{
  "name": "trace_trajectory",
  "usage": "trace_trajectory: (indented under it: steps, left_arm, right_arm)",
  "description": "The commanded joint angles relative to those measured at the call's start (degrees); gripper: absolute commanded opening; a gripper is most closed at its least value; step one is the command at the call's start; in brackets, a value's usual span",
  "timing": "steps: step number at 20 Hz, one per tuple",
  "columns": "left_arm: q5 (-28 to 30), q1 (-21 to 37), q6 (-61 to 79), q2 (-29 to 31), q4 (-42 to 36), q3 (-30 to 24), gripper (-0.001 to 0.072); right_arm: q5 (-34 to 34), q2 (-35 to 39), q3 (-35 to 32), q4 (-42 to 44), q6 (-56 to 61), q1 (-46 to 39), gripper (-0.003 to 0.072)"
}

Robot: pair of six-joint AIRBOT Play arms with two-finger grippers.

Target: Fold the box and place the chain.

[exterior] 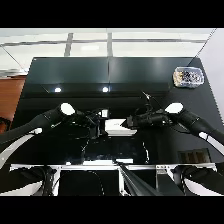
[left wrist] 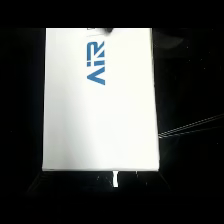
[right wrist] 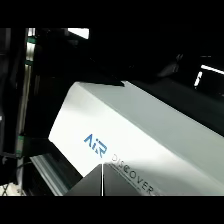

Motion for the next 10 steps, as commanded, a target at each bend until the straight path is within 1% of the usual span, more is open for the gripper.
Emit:
trace_trajectory:
  steps: [1,10]
  left_arm:
    - [0.0,0.02,0.0,0.0,0.0,0.02,0.0407]
    - [-0.02,0.02,0.0,0.0,0.0,0.02,0.0406]
  right_arm:
    - [-1.36,-0.63,-0.17,-5.27,2.86,0.04,0.0011]
    - [-2.12,-0.63,-0.17,-5.64,2.93,0.04,0.0011]
